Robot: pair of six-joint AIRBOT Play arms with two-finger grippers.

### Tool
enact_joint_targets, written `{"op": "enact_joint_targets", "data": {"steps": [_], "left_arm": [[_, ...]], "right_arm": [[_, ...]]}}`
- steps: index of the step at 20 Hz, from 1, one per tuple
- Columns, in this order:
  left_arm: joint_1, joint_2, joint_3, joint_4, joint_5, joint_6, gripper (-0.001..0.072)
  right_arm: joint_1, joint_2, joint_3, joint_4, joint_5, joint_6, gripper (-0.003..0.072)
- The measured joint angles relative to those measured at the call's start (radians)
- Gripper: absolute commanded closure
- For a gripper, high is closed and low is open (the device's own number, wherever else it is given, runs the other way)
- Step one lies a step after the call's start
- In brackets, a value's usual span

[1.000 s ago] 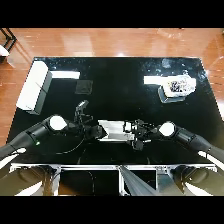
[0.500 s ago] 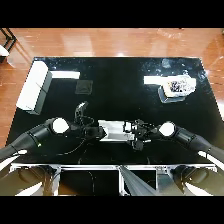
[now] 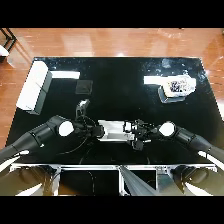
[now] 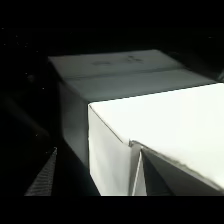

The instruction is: Fold the box and place the chain.

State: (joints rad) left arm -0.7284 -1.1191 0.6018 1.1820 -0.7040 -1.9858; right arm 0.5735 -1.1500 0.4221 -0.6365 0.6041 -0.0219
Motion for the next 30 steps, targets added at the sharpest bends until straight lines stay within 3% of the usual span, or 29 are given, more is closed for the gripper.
{"op": "enact_joint_targets", "data": {"steps": [3,9,10,18,20,23,30], "left_arm": [[-0.070,-0.012,0.037,0.142,-0.047,-0.150,0.0157],[-0.174,-0.052,0.119,0.360,-0.166,-0.379,0.0211],[-0.181,-0.069,0.137,0.378,-0.189,-0.398,0.0260],[-0.211,-0.195,0.261,0.427,-0.277,-0.448,0.0276],[-0.213,-0.208,0.269,0.430,-0.277,-0.449,0.0275],[-0.215,-0.217,0.276,0.432,-0.282,-0.452,0.0359],[-0.215,-0.248,0.279,0.433,-0.280,-0.453,0.0360]], "right_arm": [[0.000,0.000,0.000,0.000,0.000,0.000,0.0157],[0.000,0.000,0.000,0.000,-0.003,0.005,0.0158],[0.000,0.000,0.000,0.000,-0.003,0.006,0.0157],[0.000,0.000,0.000,0.000,-0.006,0.006,0.0157],[0.000,0.000,0.000,0.000,-0.006,0.006,0.0158],[0.000,0.000,0.000,-0.001,-0.006,0.006,0.0158],[0.000,0.000,0.000,-0.001,-0.006,0.006,0.0157]]}}
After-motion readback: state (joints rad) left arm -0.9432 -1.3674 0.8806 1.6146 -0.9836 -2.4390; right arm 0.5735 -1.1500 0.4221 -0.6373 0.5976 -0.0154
